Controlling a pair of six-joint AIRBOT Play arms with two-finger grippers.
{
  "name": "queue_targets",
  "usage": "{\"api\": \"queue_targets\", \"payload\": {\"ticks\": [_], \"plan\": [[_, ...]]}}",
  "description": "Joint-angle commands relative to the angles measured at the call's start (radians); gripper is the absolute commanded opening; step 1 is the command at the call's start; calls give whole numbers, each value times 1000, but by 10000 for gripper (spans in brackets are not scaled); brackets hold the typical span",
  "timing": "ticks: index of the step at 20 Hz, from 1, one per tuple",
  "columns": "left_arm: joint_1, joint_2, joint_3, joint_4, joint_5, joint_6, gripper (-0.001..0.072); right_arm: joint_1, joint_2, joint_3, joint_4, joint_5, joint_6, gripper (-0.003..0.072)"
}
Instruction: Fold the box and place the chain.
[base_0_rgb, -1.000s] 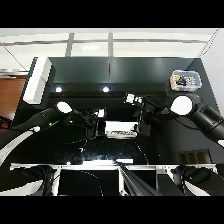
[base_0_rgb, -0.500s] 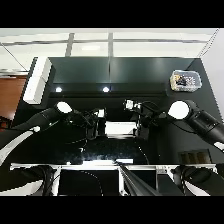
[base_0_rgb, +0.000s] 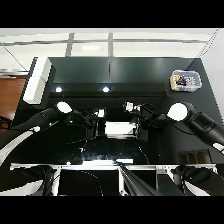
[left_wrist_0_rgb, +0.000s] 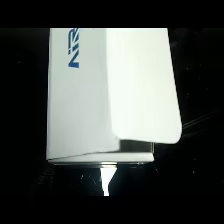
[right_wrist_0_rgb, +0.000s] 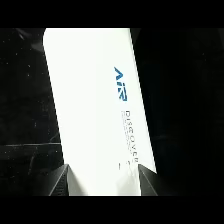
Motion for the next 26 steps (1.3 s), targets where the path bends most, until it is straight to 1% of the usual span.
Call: {"api": "queue_targets", "payload": {"ticks": [1, 2, 3, 13, 18, 20, 21, 22, 26], "plan": [[0, -1, 0, 0, 0, 0, 464, 1, 0, -6, 2, -3, -1, 342], [0, -1, 0, 0, 0, 0, 464, 1, 0, -6, 2, -4, -1, 278], [0, -1, 0, 0, 0, 0, 464, 1, 0, -6, 2, -6, -1, 252], [0, -1, 0, 0, 0, 0, 464, 12, 0, -6, 2, -8, -1, 252], [0, -1, 0, 0, 0, 0, 464, 30, 0, -6, 6, -94, 64, 252], [0, -1, 0, 0, 0, 0, 464, 30, 0, -6, 6, -91, 64, 254], [0, -1, 0, 0, 0, 0, 464, 30, 0, -6, 6, -88, 64, 270], [0, -1, 0, 0, 0, 0, 464, 30, 0, -6, 6, -87, 64, 382], [0, -1, 0, 0, 0, 0, 464, 30, -1, -6, -3, -89, 64, 384]]}}
